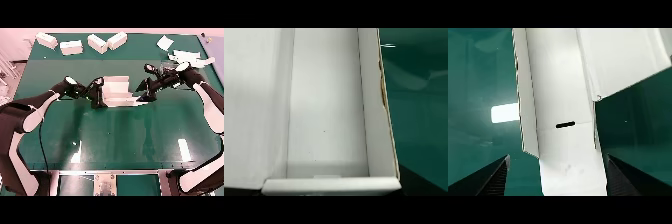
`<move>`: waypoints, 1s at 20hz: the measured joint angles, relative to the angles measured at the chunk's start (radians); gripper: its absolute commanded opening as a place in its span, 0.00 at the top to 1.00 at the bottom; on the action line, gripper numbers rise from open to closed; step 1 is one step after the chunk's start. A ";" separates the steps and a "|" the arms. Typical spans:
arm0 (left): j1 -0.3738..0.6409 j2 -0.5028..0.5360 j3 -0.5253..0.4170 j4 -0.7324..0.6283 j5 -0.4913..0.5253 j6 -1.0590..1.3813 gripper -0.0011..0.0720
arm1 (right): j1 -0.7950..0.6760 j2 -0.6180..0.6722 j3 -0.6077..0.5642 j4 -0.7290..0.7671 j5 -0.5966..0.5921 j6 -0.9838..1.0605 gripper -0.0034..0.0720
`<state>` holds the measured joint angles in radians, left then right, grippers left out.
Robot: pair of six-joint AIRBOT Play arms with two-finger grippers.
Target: Fold the box and place the chain.
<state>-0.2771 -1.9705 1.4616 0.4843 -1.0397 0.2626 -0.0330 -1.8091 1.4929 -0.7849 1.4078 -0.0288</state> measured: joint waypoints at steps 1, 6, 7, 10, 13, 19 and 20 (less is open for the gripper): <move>0.000 0.000 0.000 0.000 0.000 0.000 0.34 | 0.003 -0.004 -0.001 0.001 -0.002 -0.008 0.01; 0.000 0.000 0.000 0.000 0.000 0.000 0.34 | 0.024 -0.027 -0.005 0.009 -0.029 -0.053 0.01; 0.000 0.000 0.000 0.000 0.000 0.000 0.34 | 0.027 -0.029 -0.006 0.011 -0.034 -0.058 0.01; 0.000 0.000 0.000 -0.002 -0.001 0.000 0.34 | 0.038 -0.036 -0.014 0.015 -0.050 -0.072 0.01; 0.000 0.000 0.000 -0.003 -0.001 -0.001 0.34 | 0.040 -0.048 -0.018 0.016 -0.080 -0.080 0.01; 0.000 0.000 0.000 -0.011 -0.001 -0.004 0.34 | 0.043 -0.059 -0.008 0.020 -0.103 -0.093 0.16; 0.000 0.000 0.000 -0.012 0.000 -0.004 0.34 | 0.043 -0.059 -0.004 0.022 -0.103 -0.095 0.18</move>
